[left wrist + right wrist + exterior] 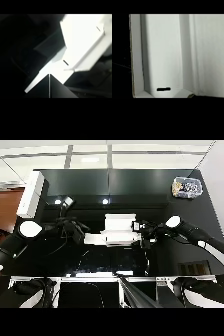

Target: Fold the box and place the chain.

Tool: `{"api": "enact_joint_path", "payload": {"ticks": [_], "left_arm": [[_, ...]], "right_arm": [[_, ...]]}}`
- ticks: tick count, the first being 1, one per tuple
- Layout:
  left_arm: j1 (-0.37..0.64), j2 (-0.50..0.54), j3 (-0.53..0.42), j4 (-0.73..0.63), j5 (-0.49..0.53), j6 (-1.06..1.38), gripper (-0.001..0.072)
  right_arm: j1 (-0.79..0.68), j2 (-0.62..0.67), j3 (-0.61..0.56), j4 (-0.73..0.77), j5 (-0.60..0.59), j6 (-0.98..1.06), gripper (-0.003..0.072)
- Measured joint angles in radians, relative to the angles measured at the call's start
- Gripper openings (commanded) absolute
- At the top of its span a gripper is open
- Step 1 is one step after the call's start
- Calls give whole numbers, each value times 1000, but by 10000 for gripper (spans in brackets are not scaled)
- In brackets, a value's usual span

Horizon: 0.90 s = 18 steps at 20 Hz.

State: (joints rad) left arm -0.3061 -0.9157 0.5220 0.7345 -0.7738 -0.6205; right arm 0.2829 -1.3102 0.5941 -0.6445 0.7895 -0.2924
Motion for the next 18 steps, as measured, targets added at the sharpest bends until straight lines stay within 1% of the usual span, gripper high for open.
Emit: {"api": "enact_joint_path", "payload": {"ticks": [1, 2, 5, 7, 10, 13, 16, 17, 18], "left_arm": [[1, 0, -14, -2, -18, 84, 526], [3, -3, -19, -2, -26, 161, 710], [4, -51, -1, 46, -50, 328, 713], [-3, -113, 39, 69, -72, 427, 713], [-42, -227, 120, 47, -137, 591, 712], [-104, -325, 182, 39, -130, 685, 712], [-150, -383, 209, 45, -92, 723, 706], [-158, -396, 213, 48, -84, 732, 678], [-163, -405, 217, 50, -83, 738, 612]], "right_arm": [[0, 0, 0, 0, 0, 0, 178], [0, 0, 0, 0, 0, 0, 178], [0, 0, 0, 0, 0, 0, 178], [0, 0, 0, 0, 0, 0, 178], [0, 0, 0, 0, 0, 0, 178], [0, 0, 0, 0, 0, 0, 178], [0, 0, 0, 0, 0, 0, 178], [0, 0, 0, 0, 0, 0, 178], [0, 0, 0, 0, 0, 0, 178]]}}
